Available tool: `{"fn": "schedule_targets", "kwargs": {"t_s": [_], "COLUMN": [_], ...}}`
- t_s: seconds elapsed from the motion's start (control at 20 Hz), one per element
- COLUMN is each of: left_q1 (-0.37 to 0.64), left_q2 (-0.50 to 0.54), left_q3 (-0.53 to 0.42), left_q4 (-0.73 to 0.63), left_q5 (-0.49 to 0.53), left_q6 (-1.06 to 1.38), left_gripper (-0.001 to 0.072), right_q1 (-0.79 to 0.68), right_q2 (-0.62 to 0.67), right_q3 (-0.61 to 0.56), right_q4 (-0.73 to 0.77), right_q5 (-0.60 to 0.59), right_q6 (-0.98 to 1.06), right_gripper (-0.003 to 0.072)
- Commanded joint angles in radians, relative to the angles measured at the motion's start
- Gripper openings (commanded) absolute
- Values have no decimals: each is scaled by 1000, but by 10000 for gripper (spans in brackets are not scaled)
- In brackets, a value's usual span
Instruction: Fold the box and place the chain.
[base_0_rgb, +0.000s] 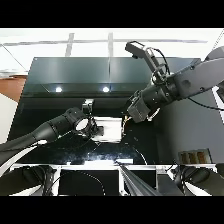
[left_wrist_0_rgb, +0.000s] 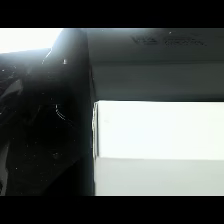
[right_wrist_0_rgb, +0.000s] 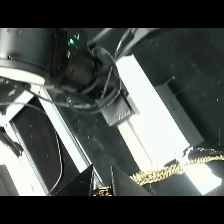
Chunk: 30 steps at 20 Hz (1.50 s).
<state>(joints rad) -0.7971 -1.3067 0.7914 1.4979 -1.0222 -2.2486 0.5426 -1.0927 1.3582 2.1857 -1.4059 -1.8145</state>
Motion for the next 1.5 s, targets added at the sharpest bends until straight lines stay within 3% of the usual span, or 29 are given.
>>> {"fn": "schedule_targets", "kwargs": {"t_s": [0.0,0.2,0.6,0.9,1.1,1.3,1.45], "left_q1": [0,0,0,0,0,0,0], "left_q2": [0,0,0,0,0,0,0], "left_q3": [0,0,0,0,0,0,0], "left_q4": [0,0,0,0,0,0,0], "left_q5": [0,0,0,-1,0,-1,-1], "left_q6": [0,0,0,0,0,0,0], "left_gripper": [34,34,34,34,34,34,34], "right_q1": [-12,-12,3,2,-1,0,2], "right_q2": [2,2,1,1,1,1,0], "right_q3": [-1,-1,-1,-1,-1,-1,-1], "right_q4": [39,227,250,248,94,-24,-12], "right_q5": [-54,-71,155,222,216,119,47], "right_q6": [-21,-146,-133,-130,-55,13,19], "right_gripper": [23,23,24,24,25,25,23]}}
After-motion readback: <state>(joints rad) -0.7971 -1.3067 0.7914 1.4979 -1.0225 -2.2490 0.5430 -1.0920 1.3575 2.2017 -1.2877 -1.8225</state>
